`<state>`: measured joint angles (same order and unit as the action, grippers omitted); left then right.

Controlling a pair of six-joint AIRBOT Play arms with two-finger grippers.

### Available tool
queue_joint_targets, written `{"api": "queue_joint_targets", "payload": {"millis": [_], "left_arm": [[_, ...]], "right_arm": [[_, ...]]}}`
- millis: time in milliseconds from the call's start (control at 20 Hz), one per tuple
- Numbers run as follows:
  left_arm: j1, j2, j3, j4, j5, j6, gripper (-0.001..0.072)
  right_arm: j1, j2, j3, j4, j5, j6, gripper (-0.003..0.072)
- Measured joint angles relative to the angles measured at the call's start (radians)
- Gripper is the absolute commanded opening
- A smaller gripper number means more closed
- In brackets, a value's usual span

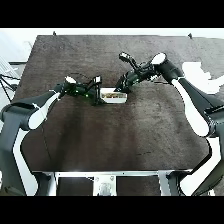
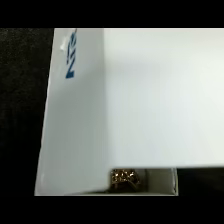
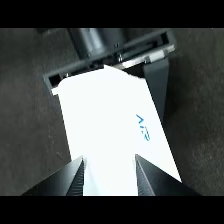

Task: Fold the box and place the chain.

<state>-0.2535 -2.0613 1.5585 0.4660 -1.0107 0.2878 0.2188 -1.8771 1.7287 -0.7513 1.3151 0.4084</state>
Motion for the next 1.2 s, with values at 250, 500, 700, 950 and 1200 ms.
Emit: {"api": "queue_joint_targets", "payload": {"millis": [250,500,700,950,1200], "left_arm": [[0.0,0.0,0.0,0.0,0.0,0.0,0.035],[0.0,0.0,0.0,0.0,0.0,0.0,0.035],[0.0,0.0,0.0,0.0,0.0,0.0,0.035],[0.0,0.0,0.0,0.0,0.0,0.0,0.035],[0.0,0.0,0.0,0.0,0.001,-0.002,0.035]], "right_arm": [[0.006,-0.015,0.0,-0.025,-0.01,-0.019,0.0381],[0.013,-0.021,0.0,-0.032,-0.02,-0.034,0.042],[0.021,-0.029,0.0,-0.041,-0.019,-0.05,0.0419],[0.028,-0.034,0.0,-0.048,-0.037,-0.073,0.0418],[0.028,-0.034,0.001,-0.05,-0.077,-0.097,0.0417]]}}
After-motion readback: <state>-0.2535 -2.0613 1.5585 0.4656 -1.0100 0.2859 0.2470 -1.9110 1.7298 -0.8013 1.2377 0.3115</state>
